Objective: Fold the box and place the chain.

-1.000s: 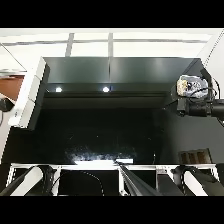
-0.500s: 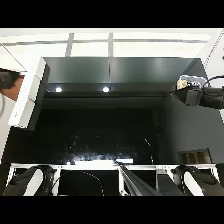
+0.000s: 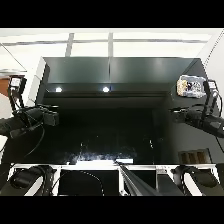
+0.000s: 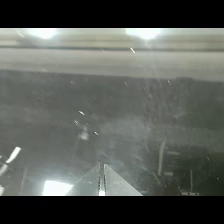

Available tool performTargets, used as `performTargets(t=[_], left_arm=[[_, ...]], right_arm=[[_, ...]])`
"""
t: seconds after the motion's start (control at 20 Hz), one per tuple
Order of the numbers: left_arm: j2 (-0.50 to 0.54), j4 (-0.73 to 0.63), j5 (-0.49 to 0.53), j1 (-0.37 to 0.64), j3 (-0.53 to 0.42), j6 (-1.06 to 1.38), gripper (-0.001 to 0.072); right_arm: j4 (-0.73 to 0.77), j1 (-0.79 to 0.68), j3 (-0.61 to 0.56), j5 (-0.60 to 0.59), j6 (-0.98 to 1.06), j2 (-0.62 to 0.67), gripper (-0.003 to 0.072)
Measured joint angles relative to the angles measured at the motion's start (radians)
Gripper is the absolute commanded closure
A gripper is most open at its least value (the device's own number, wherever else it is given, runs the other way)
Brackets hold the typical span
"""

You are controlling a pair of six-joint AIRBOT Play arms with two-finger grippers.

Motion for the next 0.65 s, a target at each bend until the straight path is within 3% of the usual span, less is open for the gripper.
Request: performTargets(t=[0.25,0.65], left_arm=[[0.011,0.103,0.034,-0.033,-0.027,-0.074,0.0676],[0.013,0.133,0.053,-0.041,-0.033,-0.095,0.0676]], right_arm=[[-0.026,0.003,-0.028,-0.014,0.007,0.005,0.0637],[-0.032,0.003,-0.034,-0.017,0.010,0.006,0.0637]])
